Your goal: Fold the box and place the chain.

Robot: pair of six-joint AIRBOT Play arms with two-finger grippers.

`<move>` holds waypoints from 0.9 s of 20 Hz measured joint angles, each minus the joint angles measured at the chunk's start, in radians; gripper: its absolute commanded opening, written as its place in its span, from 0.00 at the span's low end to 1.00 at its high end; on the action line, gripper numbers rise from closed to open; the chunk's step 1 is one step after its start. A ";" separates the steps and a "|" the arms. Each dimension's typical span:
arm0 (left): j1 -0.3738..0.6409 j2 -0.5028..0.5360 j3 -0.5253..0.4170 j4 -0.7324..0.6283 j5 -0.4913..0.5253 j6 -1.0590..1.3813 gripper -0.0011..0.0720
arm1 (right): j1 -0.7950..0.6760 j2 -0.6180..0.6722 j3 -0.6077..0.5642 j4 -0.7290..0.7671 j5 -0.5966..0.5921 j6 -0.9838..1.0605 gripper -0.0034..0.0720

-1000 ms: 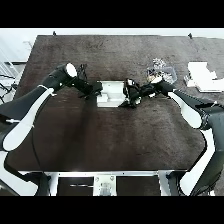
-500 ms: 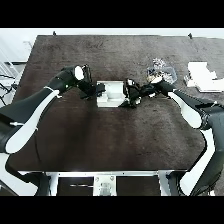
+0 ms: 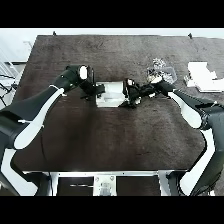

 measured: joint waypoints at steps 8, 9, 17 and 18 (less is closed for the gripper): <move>-0.011 -0.027 0.066 0.047 -0.058 -0.027 0.51 | 0.000 0.000 0.000 -0.001 -0.001 0.000 0.74; -0.011 -0.035 0.081 0.051 -0.069 -0.032 0.51 | 0.000 0.000 0.000 -0.002 -0.001 0.000 0.74; -0.033 -0.157 0.271 0.102 -0.240 -0.052 0.51 | 0.000 0.000 0.000 -0.002 -0.002 0.000 0.74; -0.037 -0.172 0.289 0.114 -0.256 -0.052 0.51 | 0.000 0.000 0.000 -0.002 -0.002 0.000 0.74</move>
